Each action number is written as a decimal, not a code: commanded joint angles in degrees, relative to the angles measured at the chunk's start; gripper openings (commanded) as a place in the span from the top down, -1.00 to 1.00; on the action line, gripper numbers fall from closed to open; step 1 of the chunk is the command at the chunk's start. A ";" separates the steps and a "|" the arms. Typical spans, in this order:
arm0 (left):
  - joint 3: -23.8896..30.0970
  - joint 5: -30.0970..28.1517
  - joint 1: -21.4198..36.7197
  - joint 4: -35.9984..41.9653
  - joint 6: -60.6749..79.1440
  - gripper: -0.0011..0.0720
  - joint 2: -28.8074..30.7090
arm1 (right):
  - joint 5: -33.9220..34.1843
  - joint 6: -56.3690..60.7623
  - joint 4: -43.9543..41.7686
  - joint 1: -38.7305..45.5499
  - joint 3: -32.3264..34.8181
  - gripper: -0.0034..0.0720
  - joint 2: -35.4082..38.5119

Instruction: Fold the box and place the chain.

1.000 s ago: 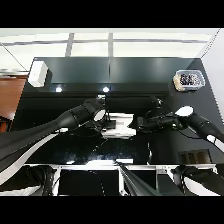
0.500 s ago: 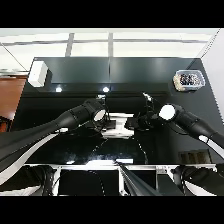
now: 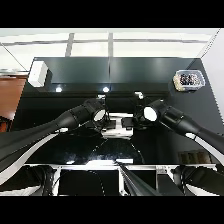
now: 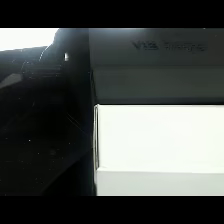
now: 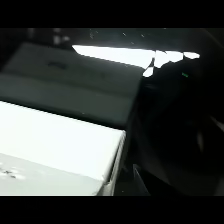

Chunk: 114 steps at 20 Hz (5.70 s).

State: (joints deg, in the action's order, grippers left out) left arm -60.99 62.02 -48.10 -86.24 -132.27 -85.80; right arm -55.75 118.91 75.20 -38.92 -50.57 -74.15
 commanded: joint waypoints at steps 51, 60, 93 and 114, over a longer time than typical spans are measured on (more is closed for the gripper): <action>0.00 -0.02 0.00 -0.07 0.02 0.89 -0.02 | -19.30 -3.26 51.23 11.45 0.83 -0.05 27.15; 0.00 -0.31 0.02 -0.09 0.02 0.89 -0.02 | 17.59 -5.64 30.84 45.27 -4.52 -1.00 7.34; 0.09 -0.04 0.00 -0.09 0.04 0.89 -0.02 | -4.52 -17.86 8.57 55.60 -47.41 0.85 -26.80; 0.09 -0.33 0.00 -0.09 0.02 0.89 -0.02 | -23.02 -39.74 -19.63 55.56 -46.49 0.87 22.34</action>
State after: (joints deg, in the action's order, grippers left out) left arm -60.93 61.69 -48.10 -86.32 -132.25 -85.80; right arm -73.73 80.86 60.93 16.73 -97.71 -56.69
